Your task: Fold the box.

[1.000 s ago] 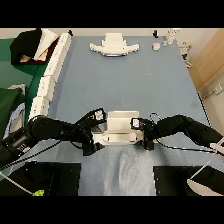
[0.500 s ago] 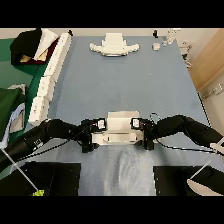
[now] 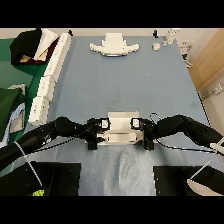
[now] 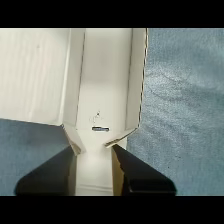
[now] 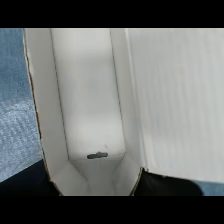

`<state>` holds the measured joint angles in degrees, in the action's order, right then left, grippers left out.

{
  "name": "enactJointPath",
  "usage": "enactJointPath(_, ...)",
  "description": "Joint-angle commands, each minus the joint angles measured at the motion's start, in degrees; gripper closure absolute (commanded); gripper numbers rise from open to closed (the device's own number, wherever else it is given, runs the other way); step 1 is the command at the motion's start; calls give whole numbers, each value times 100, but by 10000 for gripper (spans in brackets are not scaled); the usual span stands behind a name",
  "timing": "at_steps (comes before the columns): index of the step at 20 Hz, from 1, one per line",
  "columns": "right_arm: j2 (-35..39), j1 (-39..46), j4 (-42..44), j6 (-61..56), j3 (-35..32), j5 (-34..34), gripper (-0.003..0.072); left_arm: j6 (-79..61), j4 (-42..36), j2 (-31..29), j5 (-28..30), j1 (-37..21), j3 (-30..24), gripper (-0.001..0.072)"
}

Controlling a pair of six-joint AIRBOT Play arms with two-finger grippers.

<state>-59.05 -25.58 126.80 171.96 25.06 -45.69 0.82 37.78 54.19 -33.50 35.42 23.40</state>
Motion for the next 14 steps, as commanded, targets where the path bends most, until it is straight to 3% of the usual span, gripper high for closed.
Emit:
enactJointPath(1, -2, 0, 2, -2, 0, 0, 161, -426, -229, 157, 37, -2, 7, 553)
enactJointPath(2, -4, 0, 0, -2, 0, 0, 161, -520, -251, 157, 37, 0, 7, 605)
enactJointPath(7, -4, 0, 0, -2, 0, 0, 161, -1088, -977, 168, 59, 256, 7, 605)
enactJointPath(14, -4, 0, 0, -2, 0, 0, 161, -1093, -1106, 479, 205, 284, 61, 607)
